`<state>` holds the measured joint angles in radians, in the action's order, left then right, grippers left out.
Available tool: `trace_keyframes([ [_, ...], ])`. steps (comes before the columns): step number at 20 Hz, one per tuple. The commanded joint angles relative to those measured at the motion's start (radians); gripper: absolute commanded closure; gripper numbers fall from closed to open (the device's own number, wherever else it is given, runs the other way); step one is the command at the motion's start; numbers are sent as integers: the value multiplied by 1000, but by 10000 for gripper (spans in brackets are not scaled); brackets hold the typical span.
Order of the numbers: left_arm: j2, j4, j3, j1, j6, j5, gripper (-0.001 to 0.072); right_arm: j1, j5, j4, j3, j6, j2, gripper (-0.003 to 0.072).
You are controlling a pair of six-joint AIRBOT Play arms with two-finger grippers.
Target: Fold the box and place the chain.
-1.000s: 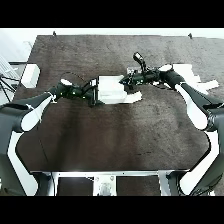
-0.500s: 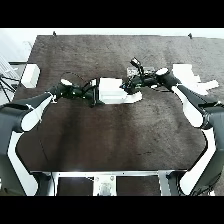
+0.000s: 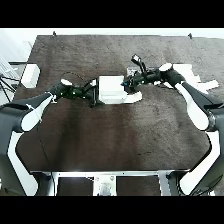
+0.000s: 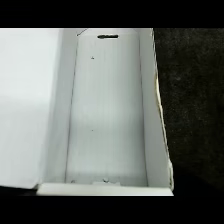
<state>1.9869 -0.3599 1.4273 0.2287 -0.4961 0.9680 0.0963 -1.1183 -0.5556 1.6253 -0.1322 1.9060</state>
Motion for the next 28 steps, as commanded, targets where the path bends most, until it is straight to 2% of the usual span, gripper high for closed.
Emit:
trace_keyframes([
  [1,0,1,0,-1,1,1,292,-21,-10,-72,-36,15,-117,686],
  [4,0,1,0,-1,1,1,292,-46,-8,-190,-134,13,-210,680],
  [5,0,1,0,-1,1,1,292,-50,-8,-221,-153,13,-215,564],
  [6,0,1,0,-1,1,1,292,-51,-8,-248,-169,22,-212,269],
  [7,0,1,0,-1,1,1,292,-50,-8,-262,-187,70,-207,67],
  [10,0,1,0,-1,1,1,292,-39,-4,-264,-209,195,-180,67],
  [16,0,1,0,-1,1,1,292,10,36,-265,-209,275,-120,67],
  [20,0,1,0,-1,1,1,292,31,90,-264,-209,275,-117,68],
  [28,1,1,0,-1,1,1,292,39,89,-265,-209,276,-87,69],
])
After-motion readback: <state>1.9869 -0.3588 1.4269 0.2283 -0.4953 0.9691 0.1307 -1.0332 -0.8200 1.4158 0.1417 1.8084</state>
